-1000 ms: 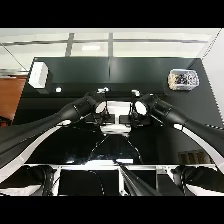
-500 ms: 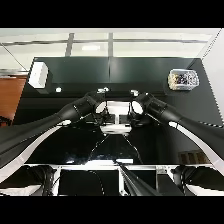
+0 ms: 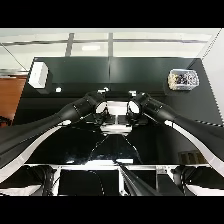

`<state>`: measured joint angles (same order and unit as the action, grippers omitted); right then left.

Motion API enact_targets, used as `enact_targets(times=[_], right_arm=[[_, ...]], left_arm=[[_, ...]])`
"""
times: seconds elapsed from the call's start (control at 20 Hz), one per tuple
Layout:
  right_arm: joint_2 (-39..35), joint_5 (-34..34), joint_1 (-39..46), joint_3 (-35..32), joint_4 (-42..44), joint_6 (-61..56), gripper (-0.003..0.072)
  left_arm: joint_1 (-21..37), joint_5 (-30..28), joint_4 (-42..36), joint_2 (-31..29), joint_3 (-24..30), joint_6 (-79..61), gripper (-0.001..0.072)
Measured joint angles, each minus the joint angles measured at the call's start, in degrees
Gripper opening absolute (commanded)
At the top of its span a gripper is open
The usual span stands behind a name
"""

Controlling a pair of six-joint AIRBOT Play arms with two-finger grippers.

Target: Fold the box and place the chain.

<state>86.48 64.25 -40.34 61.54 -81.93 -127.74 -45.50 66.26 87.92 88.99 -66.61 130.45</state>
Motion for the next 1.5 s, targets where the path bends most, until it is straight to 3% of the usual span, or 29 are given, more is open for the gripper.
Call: enact_targets(times=[0.05,0.1,0.15,0.3,0.35,0.4,0.55,0.6,0.65,0.75,0.9,0.95,1.25,1.5], right_arm=[[0.0,0.0,0.0,0.0,0.0,0.0,0.002],[0.0,0.0,0.0,0.0,0.0,0.1,0.0127],[0.2,-0.1,0.0,0.0,-0.2,0.4,0.0147],[0.2,0.2,0.0,0.4,-0.3,0.3,0.0145],[0.2,0.1,0.0,0.5,-0.3,0.3,0.0051],[0.2,0.1,0.0,0.5,-0.1,0.2,0.0017],[0.1,0.1,0.0,0.6,-0.1,-0.1,0.0018],[0.1,0.1,0.0,0.6,-0.1,0.0,0.0063],[0.1,0.2,0.0,0.7,-0.1,0.1,0.0177],[0.0,0.1,0.0,0.8,0.1,0.2,0.022],[-0.2,0.1,0.0,1.6,0.5,0.2,0.0485],[-0.3,0.2,0.1,2.1,0.5,0.3,0.0504],[-3.1,4.1,0.1,5.3,0.0,6.8,0.0497],[-13.4,9.6,0.1,6.1,-11.8,11.7,0.0497]], left_arm=[[0.0,0.0,0.0,0.0,0.0,0.0,0.0027],[0.0,0.0,0.0,0.0,0.0,0.0,0.0027],[0.0,-0.1,0.1,0.0,0.0,-0.2,0.0027],[0.0,-0.1,0.1,0.0,0.0,-0.2,0.0027],[0.0,-0.1,0.1,0.0,0.0,-0.2,0.0027],[0.0,-0.1,0.1,0.0,0.0,-0.2,0.0027],[0.0,-0.2,0.0,0.0,0.0,0.0,0.0028],[0.0,-0.2,0.0,0.0,0.0,0.0,0.0027],[0.0,-0.3,0.1,0.0,0.0,-0.1,0.0027],[0.0,-0.3,0.1,0.0,0.0,-0.2,0.0028],[0.0,-0.3,0.1,0.0,0.0,-0.2,0.0027],[0.0,-0.3,0.1,0.0,0.0,-0.2,0.0027],[0.0,-0.3,0.1,0.0,0.0,-0.2,0.0027],[0.0,-0.3,0.1,0.0,0.0,-0.2,0.0028]])
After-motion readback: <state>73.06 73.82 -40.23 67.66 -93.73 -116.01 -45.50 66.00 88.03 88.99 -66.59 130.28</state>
